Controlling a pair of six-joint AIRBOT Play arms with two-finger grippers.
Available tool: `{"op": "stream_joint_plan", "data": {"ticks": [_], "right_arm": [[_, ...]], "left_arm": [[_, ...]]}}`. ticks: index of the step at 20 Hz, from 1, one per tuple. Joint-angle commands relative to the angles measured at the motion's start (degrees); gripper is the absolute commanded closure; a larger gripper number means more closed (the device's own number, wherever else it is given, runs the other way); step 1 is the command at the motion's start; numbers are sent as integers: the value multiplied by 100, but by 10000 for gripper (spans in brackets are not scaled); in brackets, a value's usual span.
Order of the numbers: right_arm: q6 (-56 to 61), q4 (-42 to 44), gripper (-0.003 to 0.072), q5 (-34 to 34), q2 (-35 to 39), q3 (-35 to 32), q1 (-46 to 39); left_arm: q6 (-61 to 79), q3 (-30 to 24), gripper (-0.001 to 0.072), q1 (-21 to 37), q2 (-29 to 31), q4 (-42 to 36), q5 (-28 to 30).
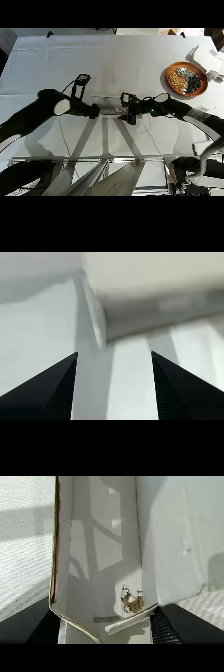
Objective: Fold the box and place the chain.
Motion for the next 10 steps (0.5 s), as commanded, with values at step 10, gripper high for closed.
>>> {"op": "stream_joint_plan", "data": {"ticks": [10], "right_arm": [[-2,2,148,2,-2,0,-2]], "left_arm": [[10996,-817,195,3327,-46,-3974,-538]]}}
